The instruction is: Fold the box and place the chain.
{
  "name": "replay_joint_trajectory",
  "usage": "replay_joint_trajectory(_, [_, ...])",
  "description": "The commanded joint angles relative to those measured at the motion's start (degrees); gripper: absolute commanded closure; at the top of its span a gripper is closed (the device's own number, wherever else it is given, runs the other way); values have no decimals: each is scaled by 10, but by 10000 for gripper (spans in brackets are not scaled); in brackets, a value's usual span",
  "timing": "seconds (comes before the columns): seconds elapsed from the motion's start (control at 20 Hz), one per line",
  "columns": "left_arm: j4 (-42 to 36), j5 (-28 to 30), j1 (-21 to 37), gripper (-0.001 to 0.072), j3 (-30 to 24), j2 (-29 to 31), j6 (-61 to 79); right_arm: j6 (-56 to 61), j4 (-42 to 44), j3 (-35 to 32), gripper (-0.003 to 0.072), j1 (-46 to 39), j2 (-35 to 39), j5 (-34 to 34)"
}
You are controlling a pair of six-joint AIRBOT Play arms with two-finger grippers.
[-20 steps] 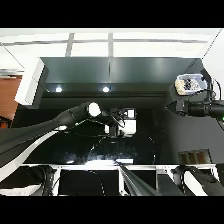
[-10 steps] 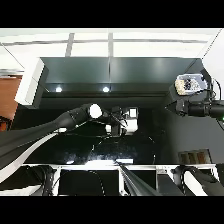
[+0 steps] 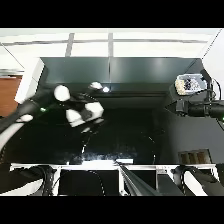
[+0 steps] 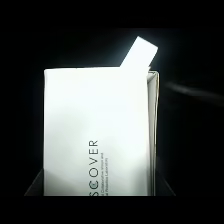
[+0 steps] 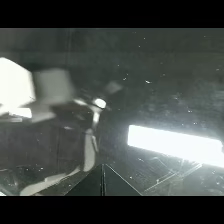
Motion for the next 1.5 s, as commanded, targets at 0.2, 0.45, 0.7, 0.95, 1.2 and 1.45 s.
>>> replay_joint_trajectory(0.2, [81, -88, 378, 421, -73, 96, -139, 0, -19, 0, 671, 0, 0, 1])
replay_joint_trajectory(0.45, [8, -66, 539, 420, -75, 97, -79, 0, -18, 0, 671, 0, 0, -1])
replay_joint_trajectory(0.7, [16, 13, 600, 421, -75, 96, -25, 0, -18, 0, 670, 0, 0, -5])
replay_joint_trajectory(0.95, [-16, 129, 585, 422, -74, 82, 45, 16, -18, 0, 671, 0, 0, -17])
replay_joint_trajectory(1.2, [-54, 175, 551, 412, -74, 53, 135, 34, -18, 0, 670, 0, 0, -14])
replay_joint_trajectory(1.45, [-51, 179, 535, -11, -48, 52, 106, 48, -17, 0, 671, 0, 1, 4])
